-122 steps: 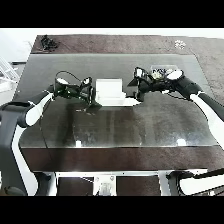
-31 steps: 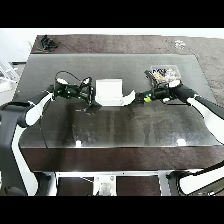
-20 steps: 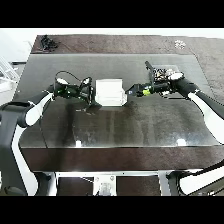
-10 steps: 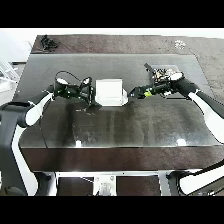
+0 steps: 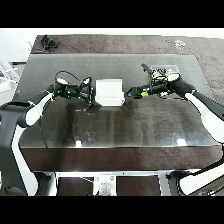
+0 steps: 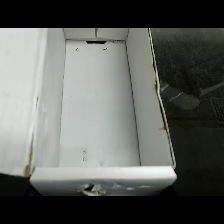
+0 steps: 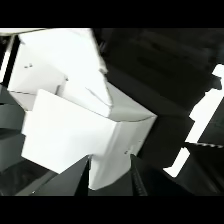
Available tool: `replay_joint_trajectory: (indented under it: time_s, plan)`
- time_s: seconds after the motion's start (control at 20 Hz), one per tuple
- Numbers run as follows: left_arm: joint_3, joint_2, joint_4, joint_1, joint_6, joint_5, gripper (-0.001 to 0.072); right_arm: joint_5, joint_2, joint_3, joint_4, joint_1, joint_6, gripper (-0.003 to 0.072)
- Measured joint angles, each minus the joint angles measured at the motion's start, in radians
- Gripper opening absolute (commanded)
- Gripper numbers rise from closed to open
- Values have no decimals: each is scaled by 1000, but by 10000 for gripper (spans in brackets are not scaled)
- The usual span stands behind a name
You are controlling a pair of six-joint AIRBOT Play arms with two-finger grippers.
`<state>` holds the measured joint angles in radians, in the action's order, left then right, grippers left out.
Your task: Fold the box and place the chain.
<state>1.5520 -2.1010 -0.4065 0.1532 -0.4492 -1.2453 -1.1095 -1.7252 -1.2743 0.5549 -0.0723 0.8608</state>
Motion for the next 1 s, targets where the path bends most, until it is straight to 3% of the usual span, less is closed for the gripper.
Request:
replay_joint_trajectory:
  time_s: [0.05,0.2,0.6,1.0]
  plan:
    - [0,0,0,0,0,0,39,-9,-1,0,-10,-2,-4,406]
    - [0,0,0,0,0,0,39,-24,-2,0,-31,-8,-10,470]
    - [0,0,1,0,0,0,39,-8,-18,-27,-23,-41,26,472]
    - [0,0,3,0,0,-1,39,6,-20,-154,301,-146,275,472]
